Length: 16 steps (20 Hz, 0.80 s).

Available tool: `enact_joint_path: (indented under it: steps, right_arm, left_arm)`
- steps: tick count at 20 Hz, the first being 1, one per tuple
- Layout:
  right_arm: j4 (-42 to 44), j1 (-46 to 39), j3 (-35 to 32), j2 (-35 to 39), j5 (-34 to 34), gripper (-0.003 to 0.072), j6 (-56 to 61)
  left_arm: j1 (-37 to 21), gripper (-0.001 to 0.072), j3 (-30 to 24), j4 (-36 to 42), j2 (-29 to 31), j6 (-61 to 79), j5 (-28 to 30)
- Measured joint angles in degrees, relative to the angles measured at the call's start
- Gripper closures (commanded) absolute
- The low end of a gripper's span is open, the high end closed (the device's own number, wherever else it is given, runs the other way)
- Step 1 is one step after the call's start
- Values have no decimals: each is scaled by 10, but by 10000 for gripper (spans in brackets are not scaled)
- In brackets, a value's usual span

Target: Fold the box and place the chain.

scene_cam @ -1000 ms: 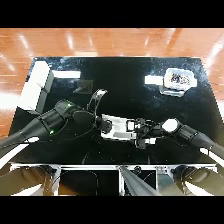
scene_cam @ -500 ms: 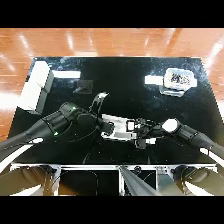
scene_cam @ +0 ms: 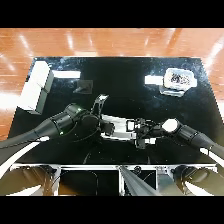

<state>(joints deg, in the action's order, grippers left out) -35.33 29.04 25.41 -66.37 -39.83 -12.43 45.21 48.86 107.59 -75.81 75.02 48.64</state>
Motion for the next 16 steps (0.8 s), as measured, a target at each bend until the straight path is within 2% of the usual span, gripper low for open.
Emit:
enact_joint_path:
  steps: [8, 15, 16]
  right_arm:
    - [6, 0, 0, 0, 0, 149, 0]
    - [9, 0, 0, 0, -2, 149, 0]
    - [9, 0, 0, 0, -2, 149, 0]
  left_arm:
    - [57, 171, 12, -132, -11, -160, 19]
    - [75, 174, 86, -178, -68, -171, 125]
    - [75, 240, 92, -180, -71, -169, 135]
